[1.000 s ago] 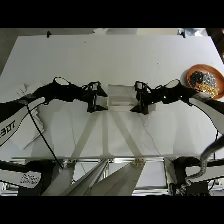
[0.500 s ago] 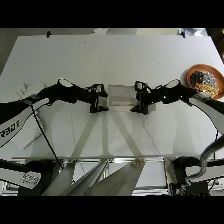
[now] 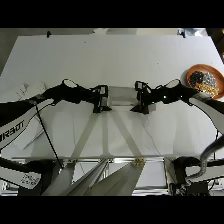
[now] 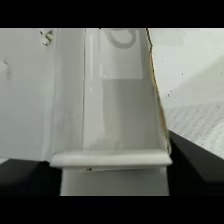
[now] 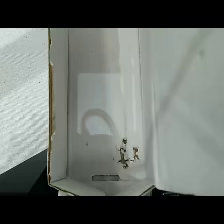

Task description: Fold the box and place the chain.

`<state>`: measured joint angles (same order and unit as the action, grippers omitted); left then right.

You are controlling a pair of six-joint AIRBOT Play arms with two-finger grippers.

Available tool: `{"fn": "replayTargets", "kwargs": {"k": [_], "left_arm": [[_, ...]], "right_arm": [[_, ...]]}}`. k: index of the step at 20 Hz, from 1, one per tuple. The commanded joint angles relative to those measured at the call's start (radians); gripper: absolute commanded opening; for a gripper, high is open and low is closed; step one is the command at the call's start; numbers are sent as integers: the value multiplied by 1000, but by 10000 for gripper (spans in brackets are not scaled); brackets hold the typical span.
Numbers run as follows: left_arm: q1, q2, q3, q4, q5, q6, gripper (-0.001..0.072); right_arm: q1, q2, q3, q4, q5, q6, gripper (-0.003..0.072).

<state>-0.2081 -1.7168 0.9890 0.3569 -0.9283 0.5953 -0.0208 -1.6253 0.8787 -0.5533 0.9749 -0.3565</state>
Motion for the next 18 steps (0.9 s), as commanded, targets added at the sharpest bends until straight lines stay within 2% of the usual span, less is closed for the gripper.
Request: {"fn": "replayTargets", "kwargs": {"k": [1,2,3,7,18], "left_arm": [[-13,-5,10,-5,24,-10,371],[-13,-5,10,-5,23,-9,210],[-13,-5,10,-4,23,-9,137],[-13,-5,10,-5,23,-9,162],[-12,-5,10,-5,20,-9,156]], "right_arm": [[1,0,0,0,2,0,398],[1,0,0,0,3,0,398],[1,0,0,0,3,0,398],[1,0,0,1,3,0,398],[1,0,0,1,3,0,398]]}}
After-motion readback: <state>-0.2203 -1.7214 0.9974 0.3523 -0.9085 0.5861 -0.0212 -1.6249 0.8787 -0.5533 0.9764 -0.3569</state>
